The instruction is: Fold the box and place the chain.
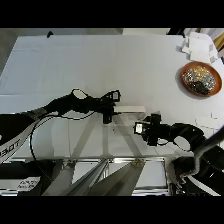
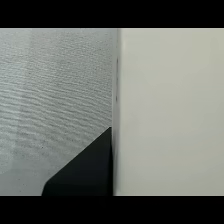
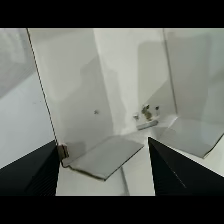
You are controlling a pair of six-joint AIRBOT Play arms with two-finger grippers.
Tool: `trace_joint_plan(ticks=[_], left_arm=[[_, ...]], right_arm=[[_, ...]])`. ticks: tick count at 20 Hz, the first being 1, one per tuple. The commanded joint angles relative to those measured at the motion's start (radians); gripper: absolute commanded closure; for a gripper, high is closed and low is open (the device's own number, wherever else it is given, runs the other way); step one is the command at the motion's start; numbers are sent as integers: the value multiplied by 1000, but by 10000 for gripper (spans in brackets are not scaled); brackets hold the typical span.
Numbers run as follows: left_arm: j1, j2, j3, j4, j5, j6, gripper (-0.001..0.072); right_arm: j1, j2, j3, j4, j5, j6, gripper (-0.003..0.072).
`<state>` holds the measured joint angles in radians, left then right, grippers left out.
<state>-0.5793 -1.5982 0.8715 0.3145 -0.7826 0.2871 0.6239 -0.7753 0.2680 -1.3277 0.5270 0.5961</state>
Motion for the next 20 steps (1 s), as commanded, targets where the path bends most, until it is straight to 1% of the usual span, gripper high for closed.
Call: trace_joint_plan(ticks=[1, 4, 8, 12, 16, 20], left_arm=[[-1, 1, 1, 0, 0, 0, 699], [-1, 1, 1, 0, 0, 0, 699], [-1, 1, 1, 0, 0, 0, 699], [-1, 1, 1, 0, 0, 0, 699], [-1, 1, 1, 0, 0, 0, 699], [-1, 1, 1, 0, 0, 0, 699]], right_arm=[[3, -9, 9, -11, -29, -2, 104], [3, -9, 39, -19, -37, -3, 106], [-66, -9, 43, -20, -40, -15, 105], [-124, -9, 44, 95, -14, -235, 106], [-196, -9, 61, 154, 8, -341, 106], [-235, -14, 76, 226, 15, -437, 106]])
